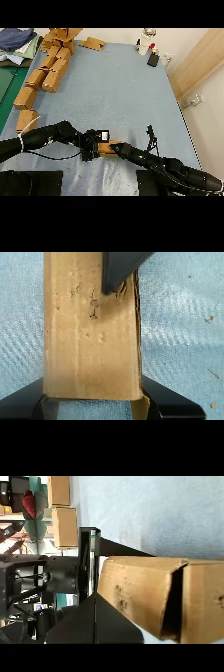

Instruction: Fold the box.

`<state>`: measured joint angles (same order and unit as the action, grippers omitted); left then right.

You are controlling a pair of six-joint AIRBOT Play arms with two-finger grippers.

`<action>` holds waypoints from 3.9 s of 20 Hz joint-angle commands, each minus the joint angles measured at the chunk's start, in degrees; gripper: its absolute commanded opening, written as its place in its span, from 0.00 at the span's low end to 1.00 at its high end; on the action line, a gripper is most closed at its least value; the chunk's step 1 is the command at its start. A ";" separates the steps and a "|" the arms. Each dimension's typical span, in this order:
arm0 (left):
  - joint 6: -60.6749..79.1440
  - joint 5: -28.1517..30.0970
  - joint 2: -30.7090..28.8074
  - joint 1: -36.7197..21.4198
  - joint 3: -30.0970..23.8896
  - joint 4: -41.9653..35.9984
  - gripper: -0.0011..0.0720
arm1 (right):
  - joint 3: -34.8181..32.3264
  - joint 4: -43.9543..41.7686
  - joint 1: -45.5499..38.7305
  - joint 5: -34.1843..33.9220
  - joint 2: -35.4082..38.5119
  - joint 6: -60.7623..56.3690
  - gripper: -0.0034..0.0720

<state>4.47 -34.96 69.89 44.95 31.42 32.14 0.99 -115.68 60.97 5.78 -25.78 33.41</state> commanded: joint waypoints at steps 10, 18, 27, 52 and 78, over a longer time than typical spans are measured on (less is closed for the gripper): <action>0.02 0.02 0.02 -0.02 0.07 0.02 0.72 | 0.59 -0.22 0.20 -1.33 -3.54 -2.12 0.05; 0.02 0.00 0.02 -0.02 0.07 0.02 0.72 | 0.59 -0.22 0.20 -5.29 -3.56 -2.10 0.05; 0.02 0.02 0.02 -0.02 0.07 0.02 0.72 | 0.59 -0.11 0.20 -5.40 -6.69 -2.12 0.05; 0.02 0.02 0.02 -0.02 0.07 0.02 0.72 | 4.81 12.50 -0.87 -9.86 -5.55 -1.88 0.05; -0.02 1.49 0.00 -0.02 0.07 -0.26 0.71 | 27.61 56.33 -4.22 -72.19 -5.60 -12.94 0.05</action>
<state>4.45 -33.61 69.89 44.97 31.42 31.99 28.53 -59.75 56.77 -65.52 -31.38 22.44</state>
